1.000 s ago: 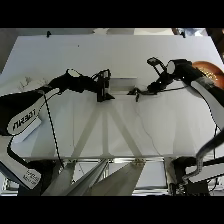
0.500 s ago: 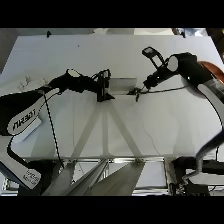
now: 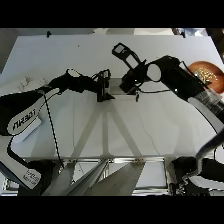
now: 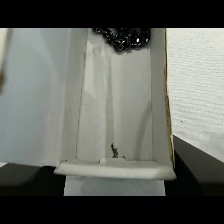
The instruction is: Fold the box and place the chain.
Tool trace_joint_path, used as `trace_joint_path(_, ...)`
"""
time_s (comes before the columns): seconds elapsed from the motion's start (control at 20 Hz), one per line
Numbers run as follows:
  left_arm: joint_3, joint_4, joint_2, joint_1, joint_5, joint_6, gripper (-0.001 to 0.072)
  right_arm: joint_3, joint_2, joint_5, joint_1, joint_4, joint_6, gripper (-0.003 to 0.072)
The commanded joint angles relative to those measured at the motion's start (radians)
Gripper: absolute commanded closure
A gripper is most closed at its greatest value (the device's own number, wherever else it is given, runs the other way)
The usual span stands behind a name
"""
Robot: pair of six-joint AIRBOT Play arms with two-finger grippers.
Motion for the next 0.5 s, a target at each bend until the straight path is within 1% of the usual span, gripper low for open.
trace_joint_path(0.0,0.0,0.0,0.0,0.0,0.0,0.0,0.043,0.003,-0.009,-0.112,0.069,0.019,-0.001,0.067)
trace_joint_path(0.15,0.0,0.0,0.0,0.0,0.0,0.0,0.043,0.002,-0.059,-0.091,0.07,0.029,0.003,0.067)
trace_joint_path(0.4,0.0,0.0,0.0,0.0,0.0,0.0,0.043,0.002,-0.188,-0.026,0.07,0.022,0.015,0.0663)
trace_joint_path(0.45,0.0,0.0,0.0,0.0,0.0,0.0,0.043,0.003,-0.189,-0.018,0.07,0.022,0.015,0.0584)
